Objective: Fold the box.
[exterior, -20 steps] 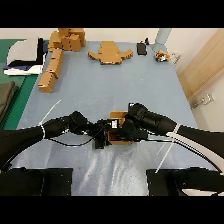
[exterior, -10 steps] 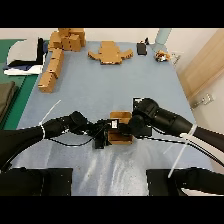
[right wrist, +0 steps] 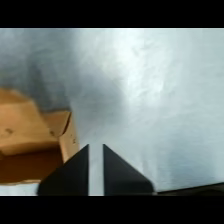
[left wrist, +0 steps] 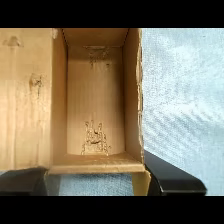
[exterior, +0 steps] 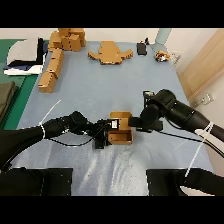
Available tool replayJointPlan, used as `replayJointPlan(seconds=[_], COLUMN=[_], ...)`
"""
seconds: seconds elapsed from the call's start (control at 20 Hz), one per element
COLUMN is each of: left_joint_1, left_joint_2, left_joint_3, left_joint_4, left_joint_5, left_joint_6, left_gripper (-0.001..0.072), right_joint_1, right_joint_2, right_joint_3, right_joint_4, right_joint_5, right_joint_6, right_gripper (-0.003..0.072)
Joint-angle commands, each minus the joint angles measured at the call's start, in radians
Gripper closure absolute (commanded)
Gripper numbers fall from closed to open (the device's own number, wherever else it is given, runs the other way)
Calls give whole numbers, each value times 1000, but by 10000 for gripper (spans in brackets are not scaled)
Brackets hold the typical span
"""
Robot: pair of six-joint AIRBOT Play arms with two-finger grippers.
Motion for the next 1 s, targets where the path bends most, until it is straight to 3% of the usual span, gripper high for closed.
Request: replayJointPlan(seconds=[0.0,0.1,0.2,0.3,0.4,0.7,0.95], left_joint_1=[0,0,0,0,0,0,0], left_joint_2=[-1,0,-1,-1,0,0,-1], left_joint_3=[1,1,1,1,1,1,1], left_joint_4=[0,0,0,0,0,0,0], left_joint_5=[0,0,0,0,0,0,0], left_joint_6=[0,0,0,0,0,0,0], left_gripper=[235,235,235,235,235,235,235], right_joint_1=[-187,-370,-547,-647,-655,-507,-453], right_joint_2=[-11,-73,-193,-327,-420,-399,-167], right_joint_3=[1,1,1,1,1,1,-91], right_joint_4=[3,208,597,946,1119,1127,1016], right_joint_5=[64,202,239,167,78,71,197], right_joint_6=[-211,-489,-856,-1143,-1320,-1517,-1551], right_gripper=[679,679,680,680,680,680,680])
